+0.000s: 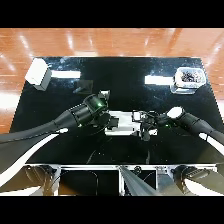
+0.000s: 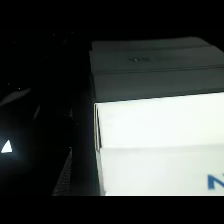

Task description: Fold the box and place the chain.

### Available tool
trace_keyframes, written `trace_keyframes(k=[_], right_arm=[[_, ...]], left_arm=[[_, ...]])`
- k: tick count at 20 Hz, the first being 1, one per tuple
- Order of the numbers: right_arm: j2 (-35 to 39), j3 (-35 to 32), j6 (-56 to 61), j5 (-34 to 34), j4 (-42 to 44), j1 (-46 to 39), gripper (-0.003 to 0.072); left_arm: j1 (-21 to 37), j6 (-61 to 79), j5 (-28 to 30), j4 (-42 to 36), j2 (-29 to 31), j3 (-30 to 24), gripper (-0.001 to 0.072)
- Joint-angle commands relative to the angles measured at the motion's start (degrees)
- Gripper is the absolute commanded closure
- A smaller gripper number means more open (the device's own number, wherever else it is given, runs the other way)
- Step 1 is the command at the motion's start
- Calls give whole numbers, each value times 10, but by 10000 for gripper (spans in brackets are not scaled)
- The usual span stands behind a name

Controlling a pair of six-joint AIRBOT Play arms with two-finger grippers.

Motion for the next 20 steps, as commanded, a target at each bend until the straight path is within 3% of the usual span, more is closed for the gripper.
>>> trace_keyframes(k=[1, 20], right_arm=[[0, 0, 0, 0, 0, 0, 156], [0, 0, 0, 0, 0, 0, 156]], left_arm=[[0, -1, -5, -16, -10, 0, 278], [0, 6, 0, -26, -28, 0, 286]])
